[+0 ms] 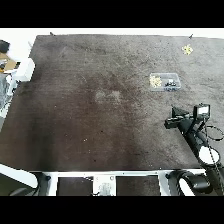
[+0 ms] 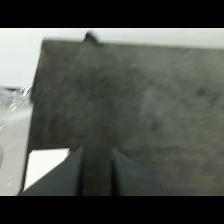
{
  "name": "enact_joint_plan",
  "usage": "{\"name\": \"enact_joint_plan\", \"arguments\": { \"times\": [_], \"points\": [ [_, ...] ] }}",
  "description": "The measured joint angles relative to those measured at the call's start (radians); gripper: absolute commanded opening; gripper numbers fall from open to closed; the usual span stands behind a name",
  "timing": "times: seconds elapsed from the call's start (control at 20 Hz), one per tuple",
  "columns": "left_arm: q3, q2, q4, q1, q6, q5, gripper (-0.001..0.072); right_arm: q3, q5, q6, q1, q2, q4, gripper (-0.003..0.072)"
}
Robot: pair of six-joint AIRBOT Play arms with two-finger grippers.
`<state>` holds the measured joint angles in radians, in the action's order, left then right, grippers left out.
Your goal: Fold the box and place the chain.
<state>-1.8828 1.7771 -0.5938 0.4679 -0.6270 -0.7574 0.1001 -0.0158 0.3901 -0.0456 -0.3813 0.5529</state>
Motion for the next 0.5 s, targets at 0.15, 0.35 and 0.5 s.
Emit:
{"name": "enact_joint_plan", "arguments": {
  "times": [0.15, 0.35, 0.5],
  "points": [
    [0.001, -0.109, 0.107, 0.000, 0.009, -0.056, 0.0003, 0.000, 0.005, 0.000, 0.000, 0.000, 0.000, 0.0000],
    [0.059, -0.267, 0.192, -0.017, 0.045, -0.058, 0.0002, 0.000, 0.006, 0.000, 0.000, 0.000, 0.000, 0.0000],
    [0.201, -0.428, 0.222, -0.061, 0.104, 0.035, 0.0002, 0.000, 0.011, 0.000, 0.000, 0.000, 0.000, 0.0000]
  ]
}}
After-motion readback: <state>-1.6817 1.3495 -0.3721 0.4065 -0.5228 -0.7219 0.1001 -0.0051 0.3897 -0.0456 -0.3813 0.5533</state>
